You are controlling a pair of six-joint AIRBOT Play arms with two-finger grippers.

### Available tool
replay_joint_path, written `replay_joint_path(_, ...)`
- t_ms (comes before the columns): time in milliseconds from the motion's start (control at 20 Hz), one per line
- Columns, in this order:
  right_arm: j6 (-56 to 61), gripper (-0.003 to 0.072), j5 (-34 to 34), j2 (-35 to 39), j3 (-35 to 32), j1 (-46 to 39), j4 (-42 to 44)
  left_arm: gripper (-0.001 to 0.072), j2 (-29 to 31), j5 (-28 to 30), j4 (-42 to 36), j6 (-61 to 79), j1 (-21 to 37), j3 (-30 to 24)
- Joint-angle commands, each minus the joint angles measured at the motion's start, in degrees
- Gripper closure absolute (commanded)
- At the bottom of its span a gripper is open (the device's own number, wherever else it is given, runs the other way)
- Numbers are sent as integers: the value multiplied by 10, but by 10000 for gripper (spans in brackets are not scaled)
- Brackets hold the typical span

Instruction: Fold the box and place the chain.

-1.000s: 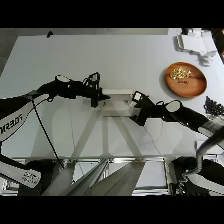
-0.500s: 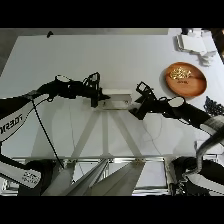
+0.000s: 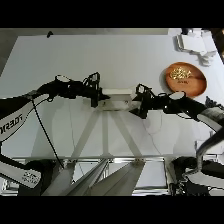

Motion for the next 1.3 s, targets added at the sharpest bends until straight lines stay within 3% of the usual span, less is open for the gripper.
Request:
replay_joint_path(0, -113, 0, 55, -39, 31, -21, 55, 701, 0, 0, 0, 0, 0, 0)
replay_joint_path(200, -163, 1, 115, -90, 76, -22, 61, 701, 0, 0, 0, 0, 0, 0)
replay_joint_path(350, -159, 22, 125, -123, 103, -21, 58, 701, 0, 0, 0, 0, 0, 0)
replay_joint_path(750, -148, 24, 109, -125, 111, 15, -17, 701, 0, 0, 0, 0, 0, 0)
replay_joint_path(850, -145, 91, 108, -125, 112, 17, -22, 701, 0, 0, 0, 0, 0, 0)
replay_joint_path(1250, -39, 32, 96, -125, 112, 3, -20, 701, 0, 0, 0, 0, 0, 0)
